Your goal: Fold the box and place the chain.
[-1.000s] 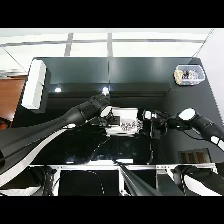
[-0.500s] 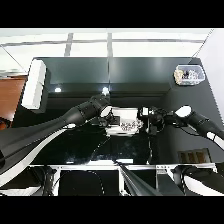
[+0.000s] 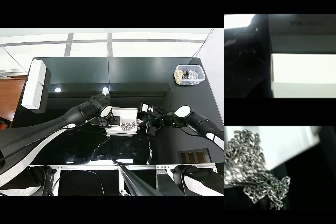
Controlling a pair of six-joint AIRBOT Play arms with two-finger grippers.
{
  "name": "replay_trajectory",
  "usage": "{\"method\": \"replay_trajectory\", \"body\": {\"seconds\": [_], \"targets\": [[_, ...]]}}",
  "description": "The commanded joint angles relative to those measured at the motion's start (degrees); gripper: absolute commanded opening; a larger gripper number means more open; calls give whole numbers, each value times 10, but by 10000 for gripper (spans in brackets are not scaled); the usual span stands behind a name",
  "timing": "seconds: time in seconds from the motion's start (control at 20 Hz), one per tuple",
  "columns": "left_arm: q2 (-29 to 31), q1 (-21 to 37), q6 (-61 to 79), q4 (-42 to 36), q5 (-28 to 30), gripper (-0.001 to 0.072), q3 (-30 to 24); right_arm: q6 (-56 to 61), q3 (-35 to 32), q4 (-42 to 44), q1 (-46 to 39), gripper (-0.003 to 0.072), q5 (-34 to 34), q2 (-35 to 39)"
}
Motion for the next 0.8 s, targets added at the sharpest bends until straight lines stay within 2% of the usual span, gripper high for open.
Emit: {"method": "replay_trajectory", "body": {"seconds": [0.0,0.1,0.3,0.5,0.65,0.75], "targets": [[0,0,0,0,0,29,0,184,5,-75,-9,19,-10,49],[0,0,0,0,0,29,0,270,16,-125,-20,18,12,104],[0,0,0,0,0,29,0,351,82,-114,-33,18,149,205],[0,0,0,0,0,29,0,371,165,12,-33,18,237,228],[0,0,0,0,0,29,0,372,211,97,-31,18,239,228],[0,0,0,0,0,29,0,381,216,155,-30,18,238,226]]}}
